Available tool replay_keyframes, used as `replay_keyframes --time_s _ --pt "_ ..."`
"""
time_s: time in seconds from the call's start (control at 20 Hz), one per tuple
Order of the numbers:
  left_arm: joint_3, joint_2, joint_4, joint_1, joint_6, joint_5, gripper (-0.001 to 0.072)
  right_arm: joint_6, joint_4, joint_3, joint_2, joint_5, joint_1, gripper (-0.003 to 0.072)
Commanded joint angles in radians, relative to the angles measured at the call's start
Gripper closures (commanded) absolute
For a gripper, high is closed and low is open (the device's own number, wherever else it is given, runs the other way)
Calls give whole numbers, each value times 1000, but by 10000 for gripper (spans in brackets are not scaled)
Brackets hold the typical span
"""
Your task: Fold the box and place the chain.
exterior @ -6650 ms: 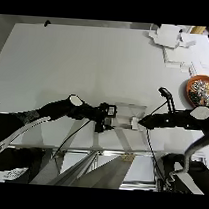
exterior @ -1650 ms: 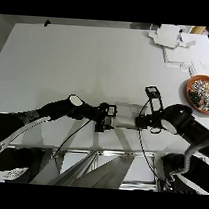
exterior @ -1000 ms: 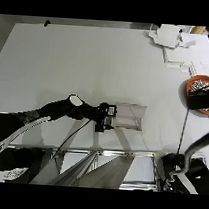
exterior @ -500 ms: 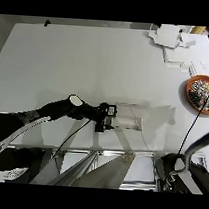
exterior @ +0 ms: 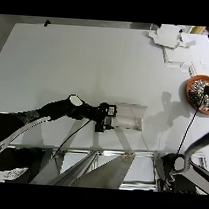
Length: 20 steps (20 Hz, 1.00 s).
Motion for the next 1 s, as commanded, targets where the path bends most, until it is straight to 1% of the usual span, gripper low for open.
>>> replay_keyframes --time_s 0.0,0.15,0.25,0.3,0.55,0.75,0.95 --pt "0 1 0 0 0 0 491 -1 -6 1 -60 -29 -5 437" --pt "0 1 0 0 0 0 491 -1 0 1 -97 -29 -5 440" --pt "0 1 0 0 0 0 491 -1 25 1 -125 -24 -5 464" --pt "0 1 0 0 0 0 491 -1 38 1 -137 -24 -5 464" --pt "0 1 0 0 0 0 491 -76 166 1 -150 -35 -5 464" --pt "0 1 0 0 0 0 491 -75 166 1 -156 -45 -5 464" --pt "0 1 0 0 0 0 491 -75 167 1 -211 -33 -5 464"
